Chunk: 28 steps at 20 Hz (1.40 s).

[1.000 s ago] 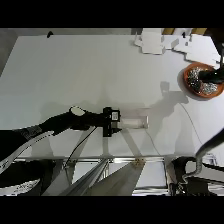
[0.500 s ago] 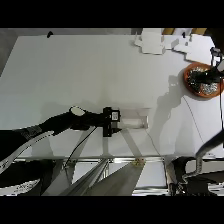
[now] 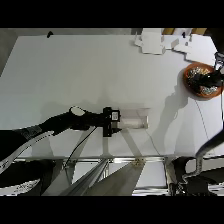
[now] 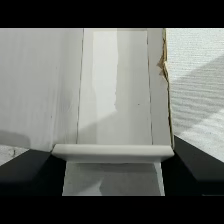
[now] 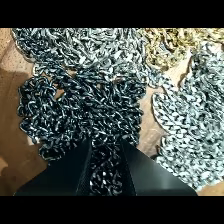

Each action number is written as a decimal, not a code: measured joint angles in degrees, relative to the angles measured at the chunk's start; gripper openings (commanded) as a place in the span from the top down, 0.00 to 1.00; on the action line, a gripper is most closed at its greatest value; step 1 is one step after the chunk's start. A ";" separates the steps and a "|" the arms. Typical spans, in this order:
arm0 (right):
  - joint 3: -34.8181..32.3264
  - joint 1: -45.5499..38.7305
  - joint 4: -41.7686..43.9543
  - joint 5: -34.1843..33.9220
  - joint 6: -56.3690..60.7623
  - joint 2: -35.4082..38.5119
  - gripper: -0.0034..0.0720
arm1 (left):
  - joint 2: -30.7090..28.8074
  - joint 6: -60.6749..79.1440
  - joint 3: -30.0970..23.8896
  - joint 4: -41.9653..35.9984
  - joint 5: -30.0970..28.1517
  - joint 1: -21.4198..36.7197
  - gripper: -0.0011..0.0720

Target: Fold the box and place the chain.

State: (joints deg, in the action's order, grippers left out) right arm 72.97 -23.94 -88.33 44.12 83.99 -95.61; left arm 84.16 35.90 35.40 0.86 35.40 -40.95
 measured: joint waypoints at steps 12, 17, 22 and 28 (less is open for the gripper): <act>0.15 -0.31 2.38 2.19 -1.92 1.92 0.94 | 0.00 0.00 -0.02 0.02 0.00 0.00 0.79; 0.13 -0.28 1.99 5.35 -3.91 8.50 0.94 | 0.00 0.00 -0.02 0.02 0.00 0.00 0.79; 0.13 2.03 2.12 12.50 -7.61 17.73 0.94 | 0.00 0.00 -0.02 0.02 0.00 0.00 0.79; 0.13 10.27 5.55 20.65 -9.09 32.13 0.94 | 0.00 0.00 0.00 0.02 0.00 0.00 0.79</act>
State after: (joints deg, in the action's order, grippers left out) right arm 73.10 -13.67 -82.78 64.77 74.89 -63.48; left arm 84.16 35.90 35.40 0.89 35.40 -40.95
